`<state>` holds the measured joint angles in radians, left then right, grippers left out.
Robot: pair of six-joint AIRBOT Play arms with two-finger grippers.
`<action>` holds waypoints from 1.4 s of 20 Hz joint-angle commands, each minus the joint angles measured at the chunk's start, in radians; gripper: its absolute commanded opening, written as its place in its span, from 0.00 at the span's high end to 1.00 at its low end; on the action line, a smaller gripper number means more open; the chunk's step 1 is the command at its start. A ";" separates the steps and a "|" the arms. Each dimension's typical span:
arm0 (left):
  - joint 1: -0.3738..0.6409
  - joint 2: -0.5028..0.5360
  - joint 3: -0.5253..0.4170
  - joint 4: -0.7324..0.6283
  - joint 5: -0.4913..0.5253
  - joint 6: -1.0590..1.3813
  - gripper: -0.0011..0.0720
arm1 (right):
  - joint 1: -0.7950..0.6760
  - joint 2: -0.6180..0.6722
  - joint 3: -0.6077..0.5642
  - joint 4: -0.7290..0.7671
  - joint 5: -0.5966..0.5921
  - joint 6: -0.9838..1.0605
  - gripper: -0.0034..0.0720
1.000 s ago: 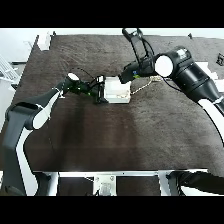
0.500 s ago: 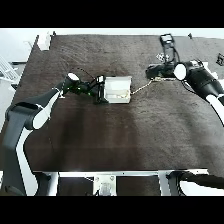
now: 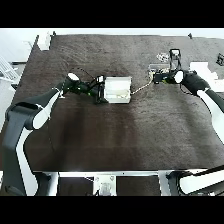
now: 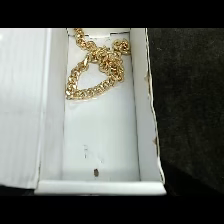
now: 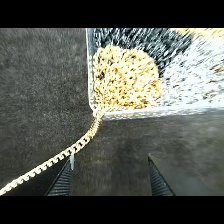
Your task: Fold the box and place the chain.
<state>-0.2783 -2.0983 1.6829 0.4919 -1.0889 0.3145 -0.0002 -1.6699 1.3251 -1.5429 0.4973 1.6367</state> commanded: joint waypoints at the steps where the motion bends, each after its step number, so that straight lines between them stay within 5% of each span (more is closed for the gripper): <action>1: 0.000 0.000 0.000 0.000 0.000 0.000 0.33 | -0.007 -0.079 0.036 0.126 -0.008 -0.096 0.21; 11: 0.000 0.000 0.000 0.000 0.000 0.000 0.33 | -0.010 -0.182 0.111 0.288 -0.034 -0.242 0.26; 16: 0.000 0.000 0.000 0.000 0.000 0.000 0.33 | -0.014 -0.186 0.121 0.306 -0.045 -0.254 0.50; 19: 0.000 0.000 0.000 0.000 0.000 0.000 0.33 | -0.020 -0.189 0.121 0.306 -0.049 -0.254 0.91; 24: 0.000 0.000 0.000 0.000 0.000 0.000 0.33 | -0.011 -0.161 0.120 0.305 -0.074 -0.269 0.95; 28: 0.000 0.000 0.000 0.000 0.000 0.000 0.33 | 0.015 -0.055 0.120 0.304 0.038 -0.222 0.95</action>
<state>-0.2783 -2.0983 1.6829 0.4919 -1.0893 0.3141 -0.0013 -1.7851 1.4441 -1.2392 0.4629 1.3846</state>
